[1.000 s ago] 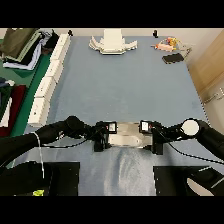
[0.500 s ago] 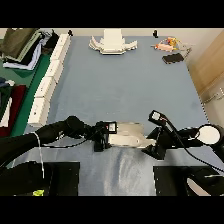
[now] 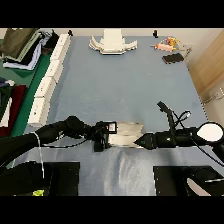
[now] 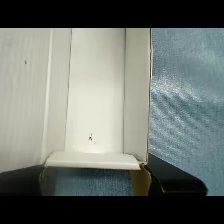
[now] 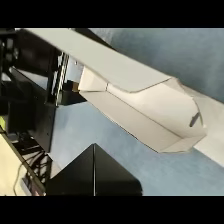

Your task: Fold the box.

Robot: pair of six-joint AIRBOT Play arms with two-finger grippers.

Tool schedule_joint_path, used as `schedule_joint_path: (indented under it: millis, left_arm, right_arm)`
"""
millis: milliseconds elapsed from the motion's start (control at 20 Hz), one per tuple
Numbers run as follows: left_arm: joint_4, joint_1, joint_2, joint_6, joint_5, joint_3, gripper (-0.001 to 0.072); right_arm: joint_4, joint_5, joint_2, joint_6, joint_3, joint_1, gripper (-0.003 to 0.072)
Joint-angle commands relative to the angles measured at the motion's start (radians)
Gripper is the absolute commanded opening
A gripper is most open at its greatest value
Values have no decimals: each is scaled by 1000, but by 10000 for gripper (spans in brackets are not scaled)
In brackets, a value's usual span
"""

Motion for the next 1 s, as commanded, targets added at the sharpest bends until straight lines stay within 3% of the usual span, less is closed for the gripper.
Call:
schedule_joint_path:
  millis: [0,250,550,950]
  left_arm:
    - [0,1,0,0,0,1,610]
    - [0,1,0,0,0,1,610]
    - [0,1,0,0,0,1,610]
    - [0,1,0,0,0,1,610]
  right_arm:
    - [108,-107,-87,-55,7,0,6]
    - [74,-314,-254,-152,113,0,6]
    - [53,-325,-517,-299,269,20,6]
    - [-114,-372,-557,-312,273,150,6]
